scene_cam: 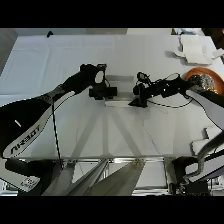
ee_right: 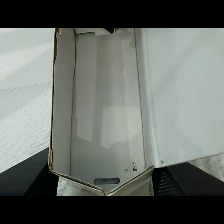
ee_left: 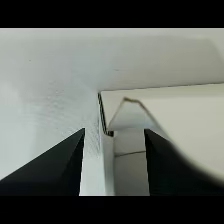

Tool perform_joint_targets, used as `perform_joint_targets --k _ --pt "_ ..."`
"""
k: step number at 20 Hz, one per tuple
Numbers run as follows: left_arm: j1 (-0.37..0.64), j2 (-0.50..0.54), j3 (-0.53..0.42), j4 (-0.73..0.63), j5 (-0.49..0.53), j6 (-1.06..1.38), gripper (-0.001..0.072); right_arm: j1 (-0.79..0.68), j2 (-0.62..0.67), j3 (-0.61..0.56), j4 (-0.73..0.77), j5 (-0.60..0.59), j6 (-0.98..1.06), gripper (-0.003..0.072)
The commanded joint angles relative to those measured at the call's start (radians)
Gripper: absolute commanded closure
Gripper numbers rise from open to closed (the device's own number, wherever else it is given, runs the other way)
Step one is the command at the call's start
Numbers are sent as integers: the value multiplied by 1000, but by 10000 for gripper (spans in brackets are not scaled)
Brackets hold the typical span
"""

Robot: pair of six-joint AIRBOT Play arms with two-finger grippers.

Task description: Fold the box and place the chain.

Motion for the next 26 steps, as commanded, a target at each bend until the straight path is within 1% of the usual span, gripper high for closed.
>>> perform_joint_targets --k 1,2,4,7,10,12,13,16,17,18,19,20,21,22,23,24,26 --pt "27 48 1 -12 2 121 291 0 0 1 1 4 0 166" --pt "40 69 1 -34 -5 172 291 0 0 1 0 4 0 166" --pt "81 118 1 -127 -46 322 291 0 0 1 0 4 0 166" --pt "167 202 1 -269 -164 698 291 0 0 1 0 4 0 166" --pt "282 255 -1 -368 -240 1078 292 0 0 1 0 4 0 166" --pt "378 257 -18 -457 -245 1301 292 0 0 1 1 4 0 166" --pt "425 256 -44 -523 -222 1410 292 0 0 1 0 4 0 166" --pt "523 248 -160 -715 -136 1709 291 0 0 1 1 4 0 166" --pt "550 240 -209 -775 -123 1851 274 0 0 1 0 4 0 166" --pt "572 224 -251 -825 -123 2002 175 0 0 1 1 4 0 166" --pt "586 203 -285 -871 -124 2130 146 0 0 1 1 4 0 166" --pt "592 177 -308 -903 -131 2233 146 0 0 1 0 4 0 166" --pt "590 143 -320 -922 -143 2302 142 0 0 1 0 4 0 166" --pt "582 109 -320 -934 -159 2338 124 0 0 1 0 4 0 166" --pt "570 74 -320 -951 -164 2371 61 0 0 1 0 4 0 166" --pt "555 42 -320 -966 -160 2398 14 0 0 1 0 4 0 166" --pt "522 -9 -320 -968 -143 2437 14 0 0 1 1 4 0 166"
